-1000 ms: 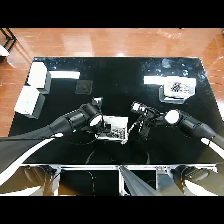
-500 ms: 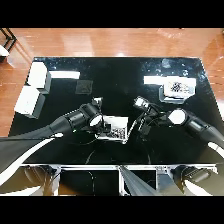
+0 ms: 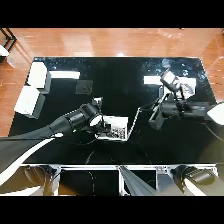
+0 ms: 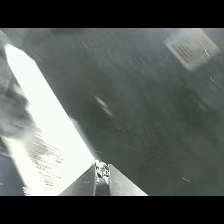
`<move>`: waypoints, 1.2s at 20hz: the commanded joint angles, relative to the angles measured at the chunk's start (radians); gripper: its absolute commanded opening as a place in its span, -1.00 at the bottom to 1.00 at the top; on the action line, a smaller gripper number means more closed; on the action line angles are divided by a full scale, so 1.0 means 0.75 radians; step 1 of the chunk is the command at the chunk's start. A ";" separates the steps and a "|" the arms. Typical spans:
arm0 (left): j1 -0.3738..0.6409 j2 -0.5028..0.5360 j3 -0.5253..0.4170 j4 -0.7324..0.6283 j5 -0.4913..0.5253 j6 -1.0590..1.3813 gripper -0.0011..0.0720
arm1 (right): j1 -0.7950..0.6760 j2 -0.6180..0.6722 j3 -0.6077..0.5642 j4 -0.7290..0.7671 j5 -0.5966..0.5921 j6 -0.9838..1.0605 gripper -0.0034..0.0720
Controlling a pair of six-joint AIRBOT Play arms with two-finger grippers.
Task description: Fold the box and place the chain.
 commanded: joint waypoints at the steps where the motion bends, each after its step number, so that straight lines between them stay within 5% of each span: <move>1: 0.000 -0.001 -0.001 0.000 0.001 0.001 -0.92 | -0.027 0.044 0.095 0.301 0.180 0.040 -0.85; 9: -0.001 -0.001 -0.001 -0.001 0.000 0.000 -0.92 | 0.060 -0.036 -0.029 0.398 0.214 0.127 -0.85; 14: 0.000 -0.001 -0.001 -0.001 0.006 0.000 -0.91 | 0.184 -0.126 -0.140 0.404 -0.023 0.128 -0.85; 19: 0.000 -0.001 -0.001 -0.001 0.004 0.000 -0.91 | 0.210 -0.203 -0.141 0.413 -0.051 0.146 -0.85; 20: 0.000 -0.001 -0.001 -0.001 0.005 0.000 -0.91 | 0.215 -0.202 -0.141 0.414 -0.048 0.148 -0.64; 22: 0.000 -0.001 -0.001 -0.001 0.004 0.000 -0.92 | 0.198 -0.202 -0.141 0.383 -0.035 0.201 0.52; 24: 0.000 -0.001 -0.001 -0.001 0.005 0.000 -0.91 | 0.119 -0.200 -0.141 0.362 0.030 0.215 0.71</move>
